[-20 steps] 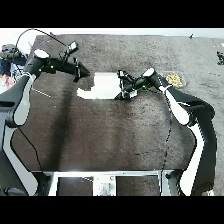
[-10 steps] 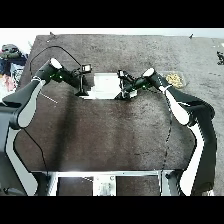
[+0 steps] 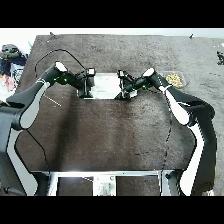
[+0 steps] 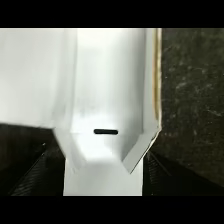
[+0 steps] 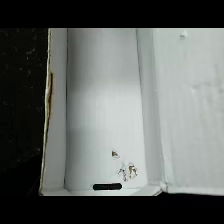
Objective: Fold the box and place the chain.
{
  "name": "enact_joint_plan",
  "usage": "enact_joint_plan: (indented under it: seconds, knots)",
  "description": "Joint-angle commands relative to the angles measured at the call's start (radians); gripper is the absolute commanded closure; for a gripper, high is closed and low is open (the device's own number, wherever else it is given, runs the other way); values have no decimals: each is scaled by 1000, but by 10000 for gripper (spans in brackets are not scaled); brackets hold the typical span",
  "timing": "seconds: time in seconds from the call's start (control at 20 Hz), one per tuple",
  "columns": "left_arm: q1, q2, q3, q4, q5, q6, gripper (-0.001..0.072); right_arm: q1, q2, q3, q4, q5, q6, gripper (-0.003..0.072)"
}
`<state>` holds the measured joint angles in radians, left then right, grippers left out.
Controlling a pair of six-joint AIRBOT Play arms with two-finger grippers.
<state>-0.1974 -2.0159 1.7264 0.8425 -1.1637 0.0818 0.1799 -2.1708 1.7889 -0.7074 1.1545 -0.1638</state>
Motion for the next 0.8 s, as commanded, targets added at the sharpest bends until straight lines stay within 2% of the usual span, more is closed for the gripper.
enact_joint_plan:
  seconds: [0.0,0.05,0.2,0.3,0.45,0.5,0.55,0.75]
  knots:
    - [-11,-1,-1,5,8,-5,124,0,0,0,0,1,0,308]
    - [-11,-1,-1,9,7,-8,179,0,0,0,0,1,0,308]
    - [-11,-1,-1,18,8,-29,179,0,0,0,0,1,0,308]
    - [-11,-1,-1,19,4,-29,432,0,0,0,0,1,0,308]
    - [-12,-1,-1,8,-3,-28,435,0,0,0,0,1,0,308]
    - [-12,-1,-1,-2,-7,-21,498,0,0,0,0,1,0,308]
    - [-12,-1,-1,-15,-7,-20,596,0,0,0,0,0,0,308]
    - [-12,-1,-1,-90,-10,14,596,0,0,0,0,1,0,308]
